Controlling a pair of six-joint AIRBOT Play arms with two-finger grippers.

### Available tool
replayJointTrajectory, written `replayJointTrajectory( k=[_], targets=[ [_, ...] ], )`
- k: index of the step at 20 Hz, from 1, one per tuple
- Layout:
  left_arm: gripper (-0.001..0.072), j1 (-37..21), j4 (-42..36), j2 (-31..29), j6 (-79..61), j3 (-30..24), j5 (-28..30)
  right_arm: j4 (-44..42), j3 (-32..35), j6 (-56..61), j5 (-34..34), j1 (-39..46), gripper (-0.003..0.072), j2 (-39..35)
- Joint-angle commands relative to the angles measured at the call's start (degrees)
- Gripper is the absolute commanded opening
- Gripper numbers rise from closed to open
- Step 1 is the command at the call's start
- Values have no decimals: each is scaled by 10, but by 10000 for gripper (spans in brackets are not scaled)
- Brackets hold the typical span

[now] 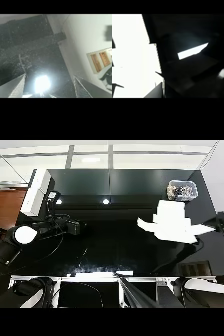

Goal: Fold the box and place the chain.

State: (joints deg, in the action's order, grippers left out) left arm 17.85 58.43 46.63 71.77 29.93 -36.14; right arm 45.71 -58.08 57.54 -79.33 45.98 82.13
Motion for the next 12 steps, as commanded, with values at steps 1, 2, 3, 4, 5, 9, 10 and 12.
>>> replayJointTrajectory(
  k=[1,2,3,4,5,9,10,12],
  targets=[
    [707,0,-1,0,0,0,-4,-109,111,8,97,-111,4,-81],
    [707,0,-5,0,0,0,-3,-110,135,10,123,-151,5,-104],
    [707,0,-7,0,0,0,-2,-119,162,10,152,-195,5,-130],
    [707,0,-11,0,0,0,-1,-130,189,9,188,-239,5,-160],
    [707,0,-18,0,0,0,2,-140,214,2,222,-281,5,-190],
    [706,0,-61,2,8,0,40,-168,315,-67,327,-454,4,-301],
    [706,0,-70,6,9,0,39,-171,335,-84,360,-498,5,-329],
    [706,-5,-97,35,63,4,-4,-170,372,-87,444,-578,5,-380]
  ],
)
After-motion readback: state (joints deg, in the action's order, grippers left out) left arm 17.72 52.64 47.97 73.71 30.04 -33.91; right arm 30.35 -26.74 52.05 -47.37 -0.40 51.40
